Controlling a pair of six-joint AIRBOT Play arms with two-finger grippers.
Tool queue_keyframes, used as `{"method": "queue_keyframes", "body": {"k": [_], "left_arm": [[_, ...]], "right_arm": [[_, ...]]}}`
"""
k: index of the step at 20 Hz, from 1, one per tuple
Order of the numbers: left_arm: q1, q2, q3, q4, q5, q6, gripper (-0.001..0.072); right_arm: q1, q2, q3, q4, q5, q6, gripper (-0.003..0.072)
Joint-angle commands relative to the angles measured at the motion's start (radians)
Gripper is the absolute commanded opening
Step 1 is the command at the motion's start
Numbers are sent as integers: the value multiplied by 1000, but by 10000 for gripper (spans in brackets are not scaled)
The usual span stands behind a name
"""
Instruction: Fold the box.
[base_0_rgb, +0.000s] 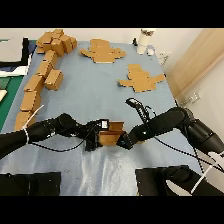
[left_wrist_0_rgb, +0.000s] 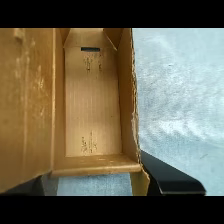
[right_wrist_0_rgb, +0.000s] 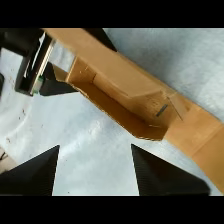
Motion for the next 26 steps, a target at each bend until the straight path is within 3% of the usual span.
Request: {"method": "queue_keyframes", "body": {"k": [1,8,9,10,11,14,18,26], "left_arm": [[1,1,1,2,34,27,469],[1,0,1,2,31,27,469],[1,0,1,2,31,27,470],[1,0,1,2,26,27,469],[1,0,1,2,18,27,470],[1,0,1,2,-5,27,469],[1,0,1,2,-5,26,469],[1,0,1,2,-5,26,469]], "right_arm": [[1,0,1,16,67,111,710],[1,-62,1,19,111,210,675],[1,-79,1,21,118,235,547],[1,-94,1,30,127,247,352],[1,-107,1,49,150,250,1],[1,-136,13,127,210,219,3],[1,-196,69,123,322,161,3],[1,-415,101,105,381,41,3]]}}
